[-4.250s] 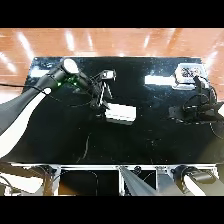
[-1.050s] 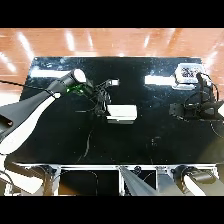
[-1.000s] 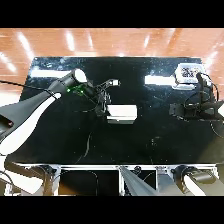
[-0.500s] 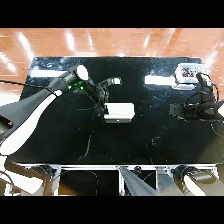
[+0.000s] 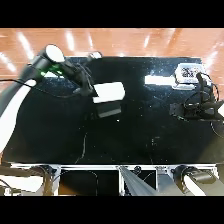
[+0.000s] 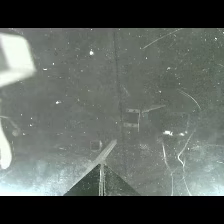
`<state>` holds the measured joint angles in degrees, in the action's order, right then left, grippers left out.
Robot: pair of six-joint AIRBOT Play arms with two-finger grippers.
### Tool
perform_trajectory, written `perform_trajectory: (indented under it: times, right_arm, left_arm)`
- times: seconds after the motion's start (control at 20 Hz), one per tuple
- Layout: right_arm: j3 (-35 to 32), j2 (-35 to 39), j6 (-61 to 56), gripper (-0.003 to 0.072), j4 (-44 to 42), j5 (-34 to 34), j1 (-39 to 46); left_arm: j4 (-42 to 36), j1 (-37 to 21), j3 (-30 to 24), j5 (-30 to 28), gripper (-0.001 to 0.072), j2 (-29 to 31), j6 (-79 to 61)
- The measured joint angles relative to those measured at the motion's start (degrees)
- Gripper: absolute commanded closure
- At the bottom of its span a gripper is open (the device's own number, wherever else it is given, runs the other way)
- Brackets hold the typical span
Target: Fold the box and place the chain.
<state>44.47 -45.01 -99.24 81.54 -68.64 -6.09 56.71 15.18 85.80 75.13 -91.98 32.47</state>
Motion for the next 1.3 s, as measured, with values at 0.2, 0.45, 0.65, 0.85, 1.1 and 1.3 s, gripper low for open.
perform_trajectory:
  times: [0.2,0.45,0.65,0.85,1.1,1.3]
  right_arm:
    - [0.00,0.00,0.00,0.0647,0.00,0.50,0.00]
    - [0.00,0.00,0.00,0.0648,-0.02,0.85,0.00]
    - [0.00,0.00,0.00,0.0647,-0.83,2.08,0.00]
    - [0.00,0.00,0.00,0.0648,-1.88,4.13,0.00]
    - [0.00,0.00,0.00,0.0647,-2.97,5.22,0.00]
    - [0.00,0.00,0.00,0.0647,-3.48,5.38,0.00]
  left_arm:
    - [0.04,-10.73,0.15,-2.51,0.0692,2.75,4.35]
    - [-0.07,-26.32,0.17,-11.04,0.0691,3.26,10.25]
    - [-0.31,-35.63,0.17,-21.22,0.0691,0.76,13.55]
    - [-0.39,-41.22,0.24,-27.26,0.0689,-4.48,17.49]
    - [-1.09,-43.71,1.68,-28.22,0.0689,-11.87,19.87]
    - [-2.14,-44.11,3.67,-26.49,0.0689,-14.95,20.28]
